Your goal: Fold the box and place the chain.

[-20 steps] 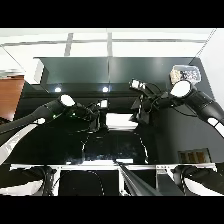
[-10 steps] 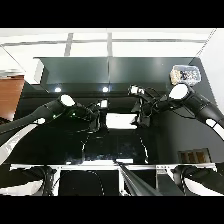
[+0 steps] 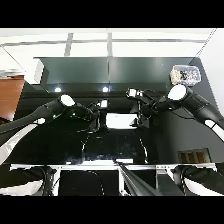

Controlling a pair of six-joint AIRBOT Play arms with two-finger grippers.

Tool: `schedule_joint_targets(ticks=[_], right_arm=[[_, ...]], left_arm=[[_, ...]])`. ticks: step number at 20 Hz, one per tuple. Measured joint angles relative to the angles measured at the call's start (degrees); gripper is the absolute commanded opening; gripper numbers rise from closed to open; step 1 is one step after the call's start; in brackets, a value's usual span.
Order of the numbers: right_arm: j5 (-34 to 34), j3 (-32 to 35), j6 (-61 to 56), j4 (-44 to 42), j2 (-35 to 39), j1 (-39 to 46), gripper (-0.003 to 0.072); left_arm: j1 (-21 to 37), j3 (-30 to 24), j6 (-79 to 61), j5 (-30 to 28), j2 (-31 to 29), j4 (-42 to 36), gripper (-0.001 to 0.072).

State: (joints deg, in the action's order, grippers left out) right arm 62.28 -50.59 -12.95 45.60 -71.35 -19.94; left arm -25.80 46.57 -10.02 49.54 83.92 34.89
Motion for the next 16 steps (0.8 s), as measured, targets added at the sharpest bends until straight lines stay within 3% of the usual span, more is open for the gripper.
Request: schedule_joint_targets(ticks=[5, 7, 10, 11, 12, 16], right_arm=[[-0.87, 0.00, -0.13, 3.13, 0.00, -1.36, 0.0720], [-1.16, 0.00, -0.52, 3.67, 0.00, -1.51, 0.0443], [-1.31, -0.09, -1.70, 4.00, 0.09, -1.64, 0.0434], [-1.36, -0.11, -2.12, 4.11, 0.15, -1.64, 0.0324], [-1.33, -0.20, -2.51, 4.22, 0.31, -1.64, 0.0262], [-1.31, -0.46, -3.82, 4.33, 0.94, -1.64, 0.0246]], left_arm=[[0.00, 0.00, 0.00, 0.00, 0.00, 0.00, 0.0351], [0.00, -0.02, 0.00, 0.00, 0.00, 0.00, 0.0351], [0.00, -0.02, -0.02, 0.00, 0.00, 0.00, 0.0351], [0.00, 0.00, -0.02, 0.00, 0.00, 0.00, 0.0351], [0.00, 0.00, -0.02, 0.02, 0.00, 0.00, 0.0351], [0.00, -0.02, 0.02, 0.02, 0.00, 0.00, 0.0351]])
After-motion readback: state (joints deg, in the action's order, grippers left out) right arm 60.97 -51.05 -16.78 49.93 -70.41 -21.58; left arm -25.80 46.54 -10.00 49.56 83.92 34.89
